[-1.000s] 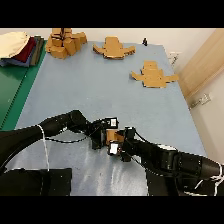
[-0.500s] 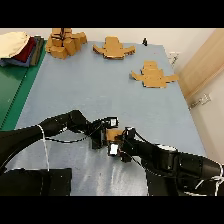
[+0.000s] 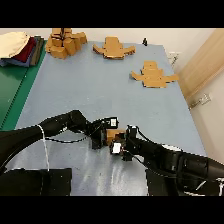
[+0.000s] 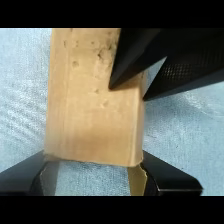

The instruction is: Fold the box.

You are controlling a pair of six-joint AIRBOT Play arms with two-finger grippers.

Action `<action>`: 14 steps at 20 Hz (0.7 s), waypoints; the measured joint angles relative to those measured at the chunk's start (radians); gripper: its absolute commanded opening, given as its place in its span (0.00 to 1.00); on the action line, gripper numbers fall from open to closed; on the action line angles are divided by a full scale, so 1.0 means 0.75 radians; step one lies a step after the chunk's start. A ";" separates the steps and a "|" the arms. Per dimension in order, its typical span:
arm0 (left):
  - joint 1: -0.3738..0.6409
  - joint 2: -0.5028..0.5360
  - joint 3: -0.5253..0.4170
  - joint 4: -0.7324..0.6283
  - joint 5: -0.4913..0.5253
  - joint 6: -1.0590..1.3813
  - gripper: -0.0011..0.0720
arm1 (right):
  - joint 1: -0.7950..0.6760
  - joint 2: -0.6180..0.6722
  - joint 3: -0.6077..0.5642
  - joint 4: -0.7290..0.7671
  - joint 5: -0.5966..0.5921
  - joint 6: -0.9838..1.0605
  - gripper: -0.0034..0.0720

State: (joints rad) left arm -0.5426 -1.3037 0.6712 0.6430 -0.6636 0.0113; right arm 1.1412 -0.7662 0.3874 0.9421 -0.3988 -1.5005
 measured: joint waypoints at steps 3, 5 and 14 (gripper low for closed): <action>0.000 0.000 0.000 0.000 0.000 -0.001 0.72 | 0.000 0.011 0.000 0.001 -0.001 0.000 0.23; 0.000 0.000 0.000 0.000 0.000 -0.001 0.72 | 0.000 0.014 0.000 -0.001 -0.002 0.000 0.23; 0.000 0.000 0.000 0.000 0.000 -0.001 0.72 | -0.009 0.017 0.013 -0.047 -0.014 0.000 0.23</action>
State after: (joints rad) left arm -0.5426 -1.3037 0.6712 0.6430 -0.6636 0.0109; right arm 1.1343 -0.7536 0.3969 0.9066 -0.4091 -1.5005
